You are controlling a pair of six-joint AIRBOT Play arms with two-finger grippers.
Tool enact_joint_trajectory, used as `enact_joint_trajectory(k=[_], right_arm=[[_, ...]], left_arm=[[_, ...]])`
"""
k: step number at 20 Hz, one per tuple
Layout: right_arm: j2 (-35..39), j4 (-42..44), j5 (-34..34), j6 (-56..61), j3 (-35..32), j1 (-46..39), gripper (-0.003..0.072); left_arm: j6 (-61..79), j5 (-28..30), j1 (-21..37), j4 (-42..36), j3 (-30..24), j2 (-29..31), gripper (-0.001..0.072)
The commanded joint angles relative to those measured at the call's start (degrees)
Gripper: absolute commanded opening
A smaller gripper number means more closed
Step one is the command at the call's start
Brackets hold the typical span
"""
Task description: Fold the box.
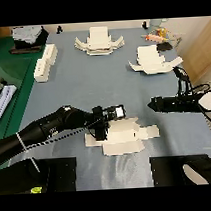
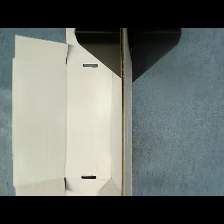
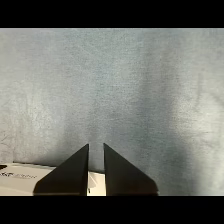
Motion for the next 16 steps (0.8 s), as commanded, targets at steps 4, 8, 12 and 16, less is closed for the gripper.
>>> enact_joint_trajectory(k=[4,8,12,16], right_arm=[[0.04,0.00,0.02,-0.13,0.00,0.07,0.0145],[0.04,0.00,0.02,-0.15,0.00,0.07,0.0145],[0.04,0.00,0.02,-0.55,0.00,0.07,0.0145],[0.04,0.00,0.02,-0.61,0.00,0.07,0.0145]], left_arm=[[0.70,3.74,-2.60,1.33,-0.13,0.22,0.0013],[0.35,5.33,-5.60,1.75,-0.63,0.31,0.0013],[-1.64,6.47,-5.75,2.43,-2.91,0.31,0.0013],[-1.62,6.64,-5.81,2.45,-3.61,0.52,0.0012]])
